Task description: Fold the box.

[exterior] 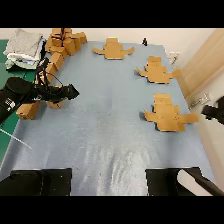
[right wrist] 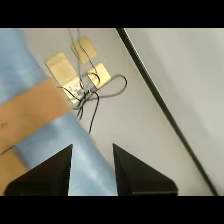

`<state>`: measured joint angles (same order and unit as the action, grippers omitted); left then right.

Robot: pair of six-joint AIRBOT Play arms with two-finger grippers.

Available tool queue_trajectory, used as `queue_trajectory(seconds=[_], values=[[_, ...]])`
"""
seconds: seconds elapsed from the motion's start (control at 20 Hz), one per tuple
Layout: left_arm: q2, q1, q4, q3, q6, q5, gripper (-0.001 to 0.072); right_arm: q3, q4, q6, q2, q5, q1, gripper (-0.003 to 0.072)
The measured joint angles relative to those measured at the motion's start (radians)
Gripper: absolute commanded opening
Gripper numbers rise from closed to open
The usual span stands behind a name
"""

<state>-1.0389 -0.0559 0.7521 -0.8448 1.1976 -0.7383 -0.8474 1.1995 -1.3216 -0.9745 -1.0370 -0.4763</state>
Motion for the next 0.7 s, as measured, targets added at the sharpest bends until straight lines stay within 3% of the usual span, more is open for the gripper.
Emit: queue_trajectory(seconds=[0.2, 0.4, 0.7], values=[[0.000, 0.001, -0.068, 0.000, 0.000, -0.045, 0.0682, -0.104, 0.347, -0.410, -0.214, 0.028, -0.259, 0.0415], [-0.001, 0.008, -0.116, 0.000, 0.000, -0.075, 0.0682, -0.224, 0.638, -0.710, -0.377, -0.044, -0.320, 0.0414], [-0.002, 0.013, -0.148, 0.000, 0.000, -0.116, 0.0681, -0.340, 0.794, -0.861, -0.568, -0.151, -0.318, 0.0388]])
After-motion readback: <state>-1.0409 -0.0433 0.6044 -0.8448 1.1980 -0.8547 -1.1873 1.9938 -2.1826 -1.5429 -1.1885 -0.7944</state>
